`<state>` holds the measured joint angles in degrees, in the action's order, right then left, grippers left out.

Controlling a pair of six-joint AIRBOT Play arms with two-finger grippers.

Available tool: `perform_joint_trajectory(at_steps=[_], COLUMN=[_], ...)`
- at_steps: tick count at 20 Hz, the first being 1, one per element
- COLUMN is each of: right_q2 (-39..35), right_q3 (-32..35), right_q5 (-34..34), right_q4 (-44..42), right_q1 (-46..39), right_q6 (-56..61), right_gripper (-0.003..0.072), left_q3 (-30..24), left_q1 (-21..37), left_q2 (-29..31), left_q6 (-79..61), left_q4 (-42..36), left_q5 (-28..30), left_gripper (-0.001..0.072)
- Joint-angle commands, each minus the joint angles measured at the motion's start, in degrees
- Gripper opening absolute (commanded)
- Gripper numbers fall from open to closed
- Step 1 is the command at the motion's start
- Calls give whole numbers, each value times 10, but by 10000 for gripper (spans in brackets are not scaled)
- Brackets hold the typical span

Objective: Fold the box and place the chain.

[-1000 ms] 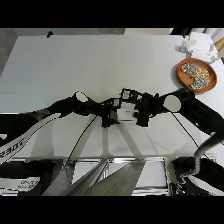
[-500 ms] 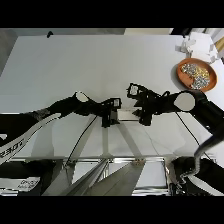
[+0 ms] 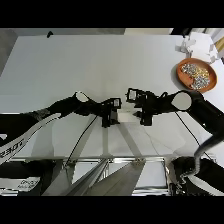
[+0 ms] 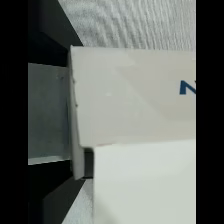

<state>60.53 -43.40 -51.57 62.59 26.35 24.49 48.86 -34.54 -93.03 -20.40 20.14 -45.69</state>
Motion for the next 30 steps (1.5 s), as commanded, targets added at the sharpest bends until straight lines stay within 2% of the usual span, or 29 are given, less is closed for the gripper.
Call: perform_joint_trajectory(at_steps=[1,3,5,7,19,25,30], right_q2=[14,14,14,14,14,14,5], right_q3=[0,0,0,0,13,42,47], right_q5=[10,16,16,15,21,25,1], right_q4=[8,8,8,7,4,4,1], right_q1=[0,0,0,0,0,0,0], right_q6=[-4,-4,-4,-3,-3,-4,-4], right_gripper=[240,171,147,52,48,49,69], left_q3=[0,0,0,0,0,0,0], left_q1=[0,0,0,0,0,0,0], left_q2=[0,0,0,0,0,0,0], left_q6=[-1,-1,-1,-1,-1,-1,-1], left_q4=[0,0,0,0,0,0,0], left_q5=[0,0,0,0,0,0,0], left_gripper=[133,133,133,133,133,133,133])
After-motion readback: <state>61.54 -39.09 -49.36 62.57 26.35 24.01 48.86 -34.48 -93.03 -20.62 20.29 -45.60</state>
